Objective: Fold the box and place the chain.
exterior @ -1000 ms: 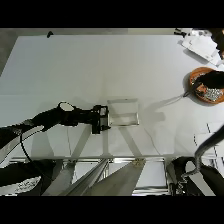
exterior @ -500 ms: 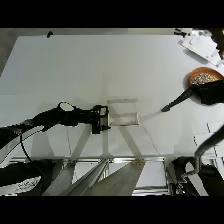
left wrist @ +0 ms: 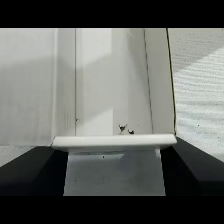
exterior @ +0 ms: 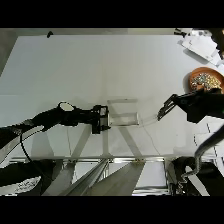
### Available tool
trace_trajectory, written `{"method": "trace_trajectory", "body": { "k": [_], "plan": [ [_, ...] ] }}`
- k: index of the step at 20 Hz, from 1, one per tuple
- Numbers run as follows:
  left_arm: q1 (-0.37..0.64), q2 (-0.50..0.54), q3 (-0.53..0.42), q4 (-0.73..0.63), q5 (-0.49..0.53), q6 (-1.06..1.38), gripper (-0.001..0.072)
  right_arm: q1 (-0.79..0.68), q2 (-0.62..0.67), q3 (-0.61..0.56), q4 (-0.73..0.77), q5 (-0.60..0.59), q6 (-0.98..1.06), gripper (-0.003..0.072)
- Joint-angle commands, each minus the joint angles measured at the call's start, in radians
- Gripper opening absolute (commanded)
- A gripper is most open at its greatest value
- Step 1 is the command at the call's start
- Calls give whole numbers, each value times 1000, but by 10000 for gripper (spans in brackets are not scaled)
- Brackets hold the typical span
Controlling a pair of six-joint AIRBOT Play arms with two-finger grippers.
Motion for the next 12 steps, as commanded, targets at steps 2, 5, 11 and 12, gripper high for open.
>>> {"method": "trace_trajectory", "body": {
  "k": [2,5,11,12],
  "plan": [
    [0,0,0,0,0,0,456,184,-56,-53,-35,-134,69,17],
    [0,1,0,0,0,0,456,302,-185,-53,-65,-195,75,17],
    [0,1,0,0,0,0,456,447,-374,-53,-97,-280,75,18],
    [0,0,0,0,0,0,456,465,-393,-53,-93,-291,75,18]
  ]
}}
